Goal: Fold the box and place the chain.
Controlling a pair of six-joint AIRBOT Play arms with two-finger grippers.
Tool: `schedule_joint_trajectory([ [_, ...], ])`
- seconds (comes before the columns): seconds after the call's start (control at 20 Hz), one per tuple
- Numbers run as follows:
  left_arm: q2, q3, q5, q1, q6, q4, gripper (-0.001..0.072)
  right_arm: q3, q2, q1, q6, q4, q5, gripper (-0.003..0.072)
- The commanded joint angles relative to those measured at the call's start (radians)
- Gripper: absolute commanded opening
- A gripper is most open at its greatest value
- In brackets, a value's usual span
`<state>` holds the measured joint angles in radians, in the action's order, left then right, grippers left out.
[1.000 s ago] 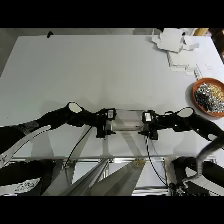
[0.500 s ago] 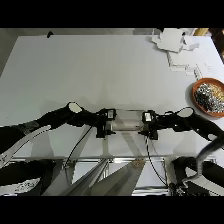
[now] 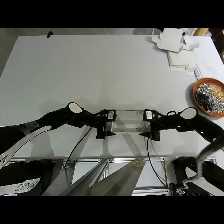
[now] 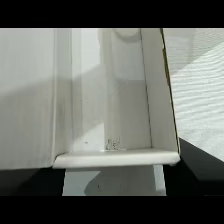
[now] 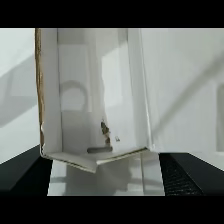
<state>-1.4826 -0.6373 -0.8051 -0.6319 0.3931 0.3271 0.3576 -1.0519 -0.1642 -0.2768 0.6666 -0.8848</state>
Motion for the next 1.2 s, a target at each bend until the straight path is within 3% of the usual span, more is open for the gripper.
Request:
schedule_joint_trajectory([
  [0.0, 0.001, 0.0, 0.007, 0.001, -0.001, -0.001, 0.0211, 0.001, 0.134, 0.0, 0.18, 0.176, -0.026, 0.0682],
  [0.2, 0.001, 0.0, 0.007, 0.001, -0.001, -0.001, 0.0211, 0.001, 0.299, 0.0, 0.335, 0.36, -0.077, 0.0661],
  [0.35, 0.001, 0.0, 0.007, 0.001, -0.001, -0.001, 0.0211, 0.001, 0.399, 0.0, 0.385, 0.364, -0.099, 0.0605],
  [0.5, 0.001, 0.0, 0.007, 0.001, -0.001, -0.002, 0.0211, 0.001, 0.449, -0.038, 0.357, 0.193, -0.098, 0.0328],
  [0.6, 0.001, 0.0, 0.006, 0.001, -0.001, -0.002, 0.0211, 0.001, 0.437, -0.119, 0.27, 0.079, -0.093, 0.0095],
  [0.65, 0.001, 0.0, 0.006, 0.001, -0.001, -0.001, 0.0211, 0.001, 0.424, -0.159, 0.206, 0.037, -0.085, 0.002],
  [0.95, 0.002, 0.0, 0.005, 0.001, -0.001, -0.002, 0.0211, 0.002, 0.206, -0.227, 0.156, -0.256, 0.384, 0.0019],
  [1.05, 0.002, 0.0, 0.005, 0.001, -0.001, -0.002, 0.0211, 0.003, 0.115, -0.211, 0.156, -0.29, 0.444, 0.0019],
  [1.15, 0.002, 0.0, 0.005, 0.001, -0.001, -0.002, 0.0211, 0.003, 0.046, -0.178, 0.173, -0.281, 0.418, 0.0019],
])
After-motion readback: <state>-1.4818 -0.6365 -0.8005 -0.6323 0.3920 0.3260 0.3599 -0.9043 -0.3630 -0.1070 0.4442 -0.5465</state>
